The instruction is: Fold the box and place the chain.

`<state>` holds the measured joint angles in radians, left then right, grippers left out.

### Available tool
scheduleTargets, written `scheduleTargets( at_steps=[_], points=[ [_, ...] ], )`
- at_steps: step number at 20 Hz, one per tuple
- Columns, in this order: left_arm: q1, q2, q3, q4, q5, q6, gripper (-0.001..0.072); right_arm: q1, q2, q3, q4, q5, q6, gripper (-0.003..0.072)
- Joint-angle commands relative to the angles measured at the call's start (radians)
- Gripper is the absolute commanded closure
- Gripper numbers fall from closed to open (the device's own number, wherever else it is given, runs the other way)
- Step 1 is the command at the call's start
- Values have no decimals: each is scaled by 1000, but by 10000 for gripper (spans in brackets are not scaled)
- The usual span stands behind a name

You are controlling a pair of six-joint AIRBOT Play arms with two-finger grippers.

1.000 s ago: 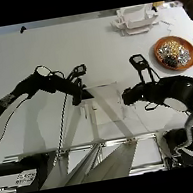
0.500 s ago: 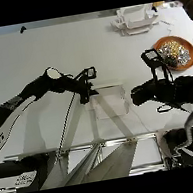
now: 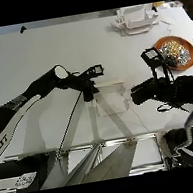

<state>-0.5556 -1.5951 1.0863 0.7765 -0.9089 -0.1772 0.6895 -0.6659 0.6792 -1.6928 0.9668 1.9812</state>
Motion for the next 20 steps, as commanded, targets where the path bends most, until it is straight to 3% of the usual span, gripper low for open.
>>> scheduleTargets(
  at_steps=[1,11,20],
  points=[
    [-7,-5,9,25,18,6,706,1,1,0,-1,-6,-4,347],
    [-7,-24,9,17,-22,176,706,1,1,0,-1,-13,-4,348],
    [-7,-24,9,17,-45,185,705,1,1,0,-1,-13,-4,348]
  ],
)
